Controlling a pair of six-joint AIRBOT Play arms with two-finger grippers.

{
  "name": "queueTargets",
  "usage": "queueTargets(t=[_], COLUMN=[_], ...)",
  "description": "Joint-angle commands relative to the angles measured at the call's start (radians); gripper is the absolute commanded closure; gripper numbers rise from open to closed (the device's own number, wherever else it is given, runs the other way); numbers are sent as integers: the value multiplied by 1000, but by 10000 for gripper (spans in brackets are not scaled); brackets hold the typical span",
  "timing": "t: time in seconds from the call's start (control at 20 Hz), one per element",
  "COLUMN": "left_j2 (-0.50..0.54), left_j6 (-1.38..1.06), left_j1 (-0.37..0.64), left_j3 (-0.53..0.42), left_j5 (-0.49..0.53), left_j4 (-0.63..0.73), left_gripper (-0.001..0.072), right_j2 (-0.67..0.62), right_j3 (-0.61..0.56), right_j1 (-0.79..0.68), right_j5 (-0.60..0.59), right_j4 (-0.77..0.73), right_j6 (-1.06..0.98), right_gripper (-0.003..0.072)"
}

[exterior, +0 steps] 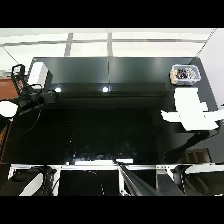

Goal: Fold the box and place the chain.

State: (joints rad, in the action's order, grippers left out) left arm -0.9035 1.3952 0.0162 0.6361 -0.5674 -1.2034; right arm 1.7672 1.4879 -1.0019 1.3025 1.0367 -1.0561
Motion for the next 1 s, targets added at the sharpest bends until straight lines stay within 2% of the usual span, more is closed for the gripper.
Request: queueTargets(t=[0.0,0.05,0.1,0.15,0.2,0.3,0.35,0.5,0.7,0.8,0.95], left_j2=[-2,-2,-3,-4,-4,-4,-4,-7,-13,-16,-35], left_j6=[-1,-1,0,0,0,-1,-1,-1,-1,0,-1], left_j1=[0,0,0,0,0,0,0,0,0,0,0], left_j3=[0,0,0,0,0,0,0,0,0,0,0], left_j5=[-4,-2,-2,-3,-3,-2,-2,-2,9,9,-27], left_j4=[10,10,12,13,15,14,14,14,8,15,79], left_gripper=[4,4,4,4,4,4,4,4,4,5,5], right_j2=[87,88,87,86,81,50,26,-102,-334,-478,-687], right_j3=[76,76,76,76,75,66,61,-47,-323,-485,-689], right_j1=[14,20,23,24,26,33,42,72,125,206,394], right_j5=[135,165,187,208,226,230,231,195,118,93,-44], right_j4=[7,8,4,-1,-6,-1,10,-21,-244,-349,-362], right_j6=[108,140,142,141,140,142,140,140,164,185,196], right_gripper=[-34,-15,155,241,392,621,676,676,676,675,676])
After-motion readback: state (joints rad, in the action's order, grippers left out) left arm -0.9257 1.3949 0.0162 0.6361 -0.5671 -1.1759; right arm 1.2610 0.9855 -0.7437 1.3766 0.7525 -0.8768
